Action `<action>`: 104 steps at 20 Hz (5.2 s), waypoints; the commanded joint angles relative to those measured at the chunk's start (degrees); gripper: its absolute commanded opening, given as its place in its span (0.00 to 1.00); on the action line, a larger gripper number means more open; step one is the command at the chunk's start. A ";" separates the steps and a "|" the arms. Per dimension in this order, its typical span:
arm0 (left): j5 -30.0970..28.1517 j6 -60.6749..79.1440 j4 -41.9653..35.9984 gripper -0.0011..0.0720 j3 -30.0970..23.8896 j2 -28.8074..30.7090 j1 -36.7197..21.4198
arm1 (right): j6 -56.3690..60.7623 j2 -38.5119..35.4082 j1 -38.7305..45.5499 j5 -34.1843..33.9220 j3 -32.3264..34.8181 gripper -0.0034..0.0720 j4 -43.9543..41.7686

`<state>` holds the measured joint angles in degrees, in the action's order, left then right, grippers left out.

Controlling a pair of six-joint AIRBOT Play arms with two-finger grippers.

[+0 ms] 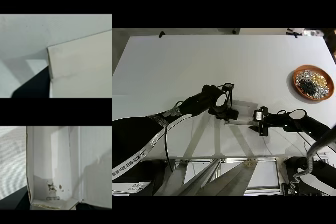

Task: Fold the box and place the chain.

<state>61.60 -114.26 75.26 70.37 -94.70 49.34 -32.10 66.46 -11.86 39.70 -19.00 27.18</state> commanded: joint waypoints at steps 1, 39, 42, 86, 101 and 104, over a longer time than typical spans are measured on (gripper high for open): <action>0.39 -0.87 0.15 0.45 0.04 -0.07 0.37 | 0.11 -0.02 -0.04 -0.07 0.02 0.50 -0.11; 1.99 -1.44 0.22 0.50 -0.02 4.66 0.20 | 0.11 -0.02 -0.04 -0.07 0.04 0.50 -0.11; 5.90 0.61 0.22 0.64 -0.04 5.55 0.17 | 0.09 -0.02 -0.04 -0.09 0.02 0.50 -0.11; 17.35 7.48 -3.28 0.70 4.44 7.72 -9.20 | 0.11 -0.02 -0.04 -0.07 0.02 0.50 -0.09; 10.84 7.21 -3.43 0.70 4.48 1.79 -6.10 | 0.11 -0.02 -0.04 -0.07 0.02 0.50 -0.09; 8.41 7.04 -3.41 0.69 4.48 1.33 -5.40 | 0.11 -0.02 -0.04 -0.07 0.02 0.50 -0.09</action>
<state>72.42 -107.02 71.83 74.81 -92.68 43.22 -31.99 66.48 -11.88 39.62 -19.00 27.09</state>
